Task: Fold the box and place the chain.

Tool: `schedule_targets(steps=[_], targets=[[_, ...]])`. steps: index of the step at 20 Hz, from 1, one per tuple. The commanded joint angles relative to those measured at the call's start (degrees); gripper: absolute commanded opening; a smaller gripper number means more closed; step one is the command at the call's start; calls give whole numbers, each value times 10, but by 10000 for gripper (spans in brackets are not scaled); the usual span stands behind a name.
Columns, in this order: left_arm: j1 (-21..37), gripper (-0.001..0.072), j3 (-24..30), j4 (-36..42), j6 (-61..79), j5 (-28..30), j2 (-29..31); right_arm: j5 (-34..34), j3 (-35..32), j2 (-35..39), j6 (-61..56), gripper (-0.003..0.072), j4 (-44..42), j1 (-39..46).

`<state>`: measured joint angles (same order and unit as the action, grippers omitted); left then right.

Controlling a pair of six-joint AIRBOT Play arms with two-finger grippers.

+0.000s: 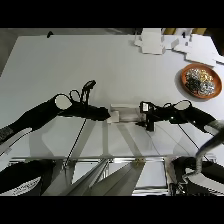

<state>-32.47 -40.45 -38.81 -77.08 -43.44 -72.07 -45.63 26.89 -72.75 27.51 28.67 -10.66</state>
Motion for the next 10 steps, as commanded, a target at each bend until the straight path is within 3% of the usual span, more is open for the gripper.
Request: schedule_targets(steps=[1, 4, 10], targets=[[-10, 231, -1, 11, 1, 11, 1, 0, 0, 0, 0, 341, 0, 0], [-18, 289, -1, 11, -2, 18, 1, 0, 0, 0, 0, 341, 0, 0], [-46, 290, -8, -33, -57, 52, -4, 0, 0, 0, 0, 341, 0, 0]])
